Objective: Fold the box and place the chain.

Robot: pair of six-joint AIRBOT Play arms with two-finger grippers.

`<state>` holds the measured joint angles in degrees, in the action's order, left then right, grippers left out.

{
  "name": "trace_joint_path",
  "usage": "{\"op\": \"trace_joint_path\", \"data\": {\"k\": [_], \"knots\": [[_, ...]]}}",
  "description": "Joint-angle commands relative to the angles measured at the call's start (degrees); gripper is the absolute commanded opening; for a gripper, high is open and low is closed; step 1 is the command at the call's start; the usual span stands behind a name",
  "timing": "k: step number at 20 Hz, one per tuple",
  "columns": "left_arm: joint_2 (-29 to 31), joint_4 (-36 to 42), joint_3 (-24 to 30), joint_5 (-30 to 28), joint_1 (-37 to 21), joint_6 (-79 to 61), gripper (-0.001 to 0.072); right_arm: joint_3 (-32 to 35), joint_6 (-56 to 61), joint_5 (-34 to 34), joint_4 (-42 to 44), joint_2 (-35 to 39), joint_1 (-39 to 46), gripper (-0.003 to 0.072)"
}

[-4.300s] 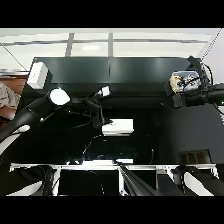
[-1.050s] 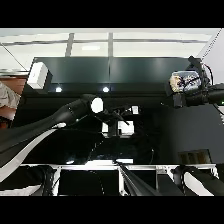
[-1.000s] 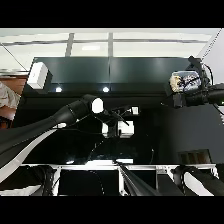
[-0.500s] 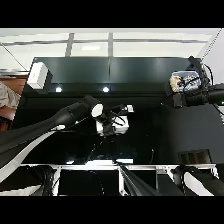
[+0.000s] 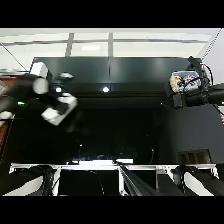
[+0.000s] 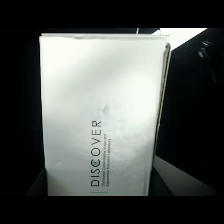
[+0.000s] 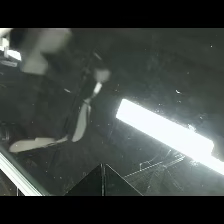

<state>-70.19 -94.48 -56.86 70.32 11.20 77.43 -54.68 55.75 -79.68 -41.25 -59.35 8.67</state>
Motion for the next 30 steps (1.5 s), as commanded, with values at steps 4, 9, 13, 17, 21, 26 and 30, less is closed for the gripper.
{"op": "trace_joint_path", "data": {"k": [4,9,13,17,21,26,30], "knots": [[3.2,3.3,1.7,1.3,-31.4,6.3,0.0373,0.0,0.0,0.0,0.0,0.0,0.0,0.0018],[-4.3,14.9,-0.5,-6.9,-40.6,-5.3,0.0373,0.0,0.2,0.4,0.0,0.0,-0.1,0.0018],[-12.4,20.3,-7.0,-11.0,-38.5,-16.2,0.0373,0.0,1.6,1.9,0.1,0.0,-0.3,0.0018],[-21.0,17.9,-16.2,-9.3,-35.9,-16.2,0.0373,0.0,2.3,2.8,0.0,0.0,-0.3,0.0018],[-25.2,14.4,-20.3,-8.7,-35.5,-13.6,0.0373,0.0,2.6,2.8,0.0,0.0,-0.3,0.0018],[-25.4,11.8,-22.9,-8.8,-34.3,-12.0,0.072,0.0,3.5,4.1,0.0,0.0,-0.3,0.0018],[-22.2,13.2,-33.0,2.0,-32.0,-1.7,0.072,-0.1,5.8,6.4,0.3,0.0,-0.7,0.0018]]}}
